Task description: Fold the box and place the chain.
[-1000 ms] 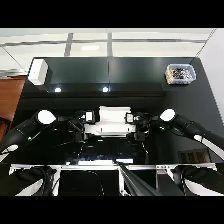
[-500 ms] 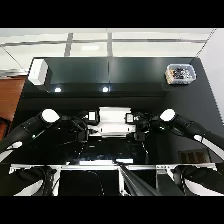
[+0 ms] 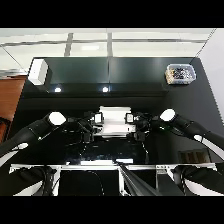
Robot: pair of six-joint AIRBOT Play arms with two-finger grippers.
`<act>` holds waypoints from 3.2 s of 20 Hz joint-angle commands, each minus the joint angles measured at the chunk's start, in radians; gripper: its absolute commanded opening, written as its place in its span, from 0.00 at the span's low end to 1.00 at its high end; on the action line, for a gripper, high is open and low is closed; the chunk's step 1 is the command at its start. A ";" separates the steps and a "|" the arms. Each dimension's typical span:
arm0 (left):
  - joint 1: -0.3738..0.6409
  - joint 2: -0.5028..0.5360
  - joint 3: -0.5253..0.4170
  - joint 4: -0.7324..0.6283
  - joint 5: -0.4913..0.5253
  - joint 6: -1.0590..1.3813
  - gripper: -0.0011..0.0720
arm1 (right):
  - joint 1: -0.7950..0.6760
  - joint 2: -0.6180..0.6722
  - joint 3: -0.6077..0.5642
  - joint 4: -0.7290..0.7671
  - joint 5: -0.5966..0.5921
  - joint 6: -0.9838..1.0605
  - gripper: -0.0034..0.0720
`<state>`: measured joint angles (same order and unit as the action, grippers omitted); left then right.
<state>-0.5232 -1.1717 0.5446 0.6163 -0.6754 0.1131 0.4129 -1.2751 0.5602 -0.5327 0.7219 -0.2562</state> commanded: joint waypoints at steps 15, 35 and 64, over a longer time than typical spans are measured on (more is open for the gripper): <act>-0.026 -0.044 0.001 -0.067 0.040 -0.005 0.42 | 0.000 0.000 0.000 0.001 0.000 0.001 0.27; 0.418 0.301 0.004 0.462 -0.201 -1.368 0.05 | 0.001 0.000 0.000 0.001 0.000 0.001 0.27; 0.471 -0.157 -0.080 -0.263 -0.422 -0.872 0.19 | 0.000 0.000 0.000 0.001 0.000 0.001 0.27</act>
<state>-0.0498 -1.3285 0.4625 0.4255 -1.0817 -0.8440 0.4129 -1.2751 0.5602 -0.5320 0.7219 -0.2554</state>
